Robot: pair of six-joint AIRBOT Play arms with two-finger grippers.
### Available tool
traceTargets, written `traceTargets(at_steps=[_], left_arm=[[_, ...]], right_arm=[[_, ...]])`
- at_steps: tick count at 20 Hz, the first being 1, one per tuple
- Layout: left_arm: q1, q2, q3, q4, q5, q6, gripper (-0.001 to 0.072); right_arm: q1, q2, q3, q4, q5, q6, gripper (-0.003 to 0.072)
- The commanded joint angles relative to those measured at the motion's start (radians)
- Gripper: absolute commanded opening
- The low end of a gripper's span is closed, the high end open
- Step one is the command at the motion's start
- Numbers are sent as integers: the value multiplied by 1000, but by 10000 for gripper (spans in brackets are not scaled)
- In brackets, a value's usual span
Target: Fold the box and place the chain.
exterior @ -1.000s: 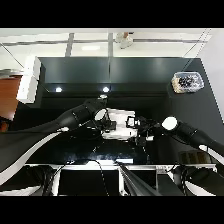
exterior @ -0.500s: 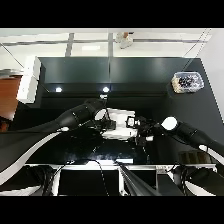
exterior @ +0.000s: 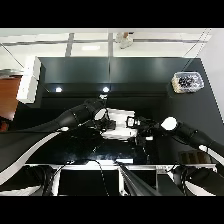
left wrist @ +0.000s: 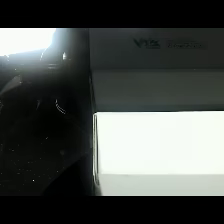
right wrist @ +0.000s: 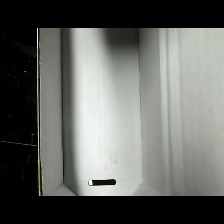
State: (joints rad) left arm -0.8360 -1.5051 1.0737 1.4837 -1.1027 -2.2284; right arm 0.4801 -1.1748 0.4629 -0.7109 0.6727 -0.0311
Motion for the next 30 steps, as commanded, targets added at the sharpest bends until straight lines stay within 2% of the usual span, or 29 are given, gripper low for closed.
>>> traceTargets(at_steps=[1, 2, 3, 6, 10, 14, 19, 20, 21, 24, 25, 26, 30], left_arm=[[-1, 0, 0, -4, -4, 1, 33], [-1, 0, 0, -4, -4, 1, 33], [-1, 0, 0, -4, -4, 1, 33], [0, 0, 0, -5, -9, 1, 33], [0, 0, 0, -4, -12, 1, 33], [0, 0, 0, -4, -13, -1, 33], [0, 0, 0, -4, -13, -2, 33], [0, 0, 0, -4, -13, -2, 33], [0, 0, 0, -4, -13, -2, 33], [0, 0, 0, -4, -13, -2, 33], [0, 0, 0, -4, -13, -2, 33], [0, 0, 0, -4, -13, -2, 33], [0, 0, 0, -4, -13, -2, 33]], right_arm=[[0, 18, 8, 0, 7, 2, 435], [0, 35, 8, 1, 4, 2, 629], [0, 59, 9, 0, -2, 2, 696], [-15, 137, 10, -56, 10, 66, 696], [-23, 230, 10, -254, 106, 114, 694], [-23, 229, 9, -264, 109, 114, 693], [2, 203, 8, -204, 116, 114, 692], [18, 195, 8, -199, 112, 114, 565], [28, 188, 8, -199, 103, 114, 476], [39, 180, 8, -197, 91, 132, 465], [40, 180, 8, -198, 89, 146, 373], [42, 180, 8, -198, 90, 161, 224], [80, 179, 8, -198, 72, 187, 225]])
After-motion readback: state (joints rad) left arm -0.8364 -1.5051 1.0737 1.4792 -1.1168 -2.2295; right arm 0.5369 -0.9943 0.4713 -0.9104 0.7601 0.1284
